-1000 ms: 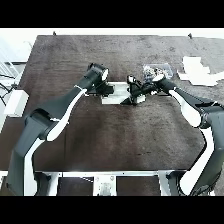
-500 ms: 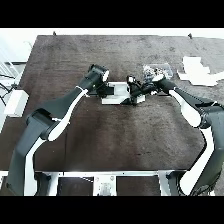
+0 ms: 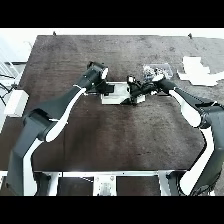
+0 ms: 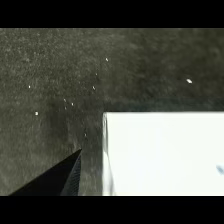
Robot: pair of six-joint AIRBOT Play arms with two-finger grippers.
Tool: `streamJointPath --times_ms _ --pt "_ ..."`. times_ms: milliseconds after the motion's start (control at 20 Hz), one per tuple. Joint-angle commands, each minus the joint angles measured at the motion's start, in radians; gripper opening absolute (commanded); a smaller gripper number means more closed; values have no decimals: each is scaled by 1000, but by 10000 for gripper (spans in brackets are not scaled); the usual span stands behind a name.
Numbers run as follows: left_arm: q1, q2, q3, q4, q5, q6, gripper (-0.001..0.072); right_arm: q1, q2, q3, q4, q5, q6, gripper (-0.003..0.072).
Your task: Fold the box and place the chain.
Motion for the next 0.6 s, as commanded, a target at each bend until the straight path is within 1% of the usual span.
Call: streamJointPath --times_ms 0,50,100,400,550 --pt "9 50 3 -8 -19 65 513 0 0 0 0 0 0 535" --pt "9 71 5 -13 -16 122 687 0 0 0 0 0 0 535" --pt "9 95 5 -11 -22 167 715 0 0 0 0 0 0 535" --pt "10 229 -1 95 -82 477 713 0 0 0 0 0 0 535" --pt "31 269 -1 101 -89 600 712 0 0 0 0 0 0 535"
